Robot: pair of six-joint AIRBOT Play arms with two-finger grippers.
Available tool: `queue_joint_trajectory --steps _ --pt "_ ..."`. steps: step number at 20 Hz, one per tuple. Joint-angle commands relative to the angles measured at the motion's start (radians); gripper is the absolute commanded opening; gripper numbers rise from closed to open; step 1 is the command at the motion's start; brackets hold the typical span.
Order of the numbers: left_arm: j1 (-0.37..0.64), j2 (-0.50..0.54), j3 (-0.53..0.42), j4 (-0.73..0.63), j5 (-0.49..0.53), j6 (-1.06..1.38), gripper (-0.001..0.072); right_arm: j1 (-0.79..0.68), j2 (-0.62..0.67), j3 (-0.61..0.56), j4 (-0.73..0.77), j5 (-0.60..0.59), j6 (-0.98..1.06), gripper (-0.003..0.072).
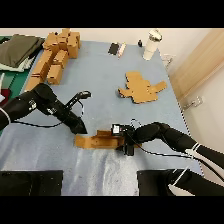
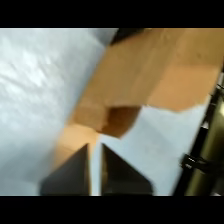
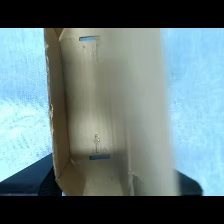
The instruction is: Fold the box.
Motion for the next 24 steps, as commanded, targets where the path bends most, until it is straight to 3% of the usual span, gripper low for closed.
queue_joint_trajectory --steps 1,3,5,9,12,18,24 --pt "-0.048 0.045 -0.013 0.008 -0.185 -0.336 0.0010 0.000 -0.001 0.001 0.001 -0.002 0.000 0.0502" --pt "-0.122 0.045 -0.031 -0.072 -0.108 -0.360 0.0011 0.000 -0.001 0.001 0.001 -0.002 0.000 0.0502" --pt "-0.177 0.040 -0.032 -0.161 0.047 -0.360 0.0011 0.000 -0.001 0.001 0.001 -0.002 0.000 0.0501" --pt "-0.150 0.006 -0.032 -0.275 0.264 -0.343 0.0011 0.000 -0.001 0.001 0.001 -0.002 0.000 0.0501" --pt "-0.110 -0.071 -0.031 -0.368 0.321 -0.269 0.0011 0.000 -0.001 0.001 0.001 -0.008 0.000 0.0501" --pt "-0.105 -0.229 0.015 -0.240 0.364 -0.296 0.0009 0.000 -0.001 0.001 0.001 -0.008 0.000 0.0501" --pt "-0.117 -0.273 0.026 -0.187 0.312 -0.311 0.0010 0.000 -0.001 0.001 0.000 -0.008 0.000 0.0502"
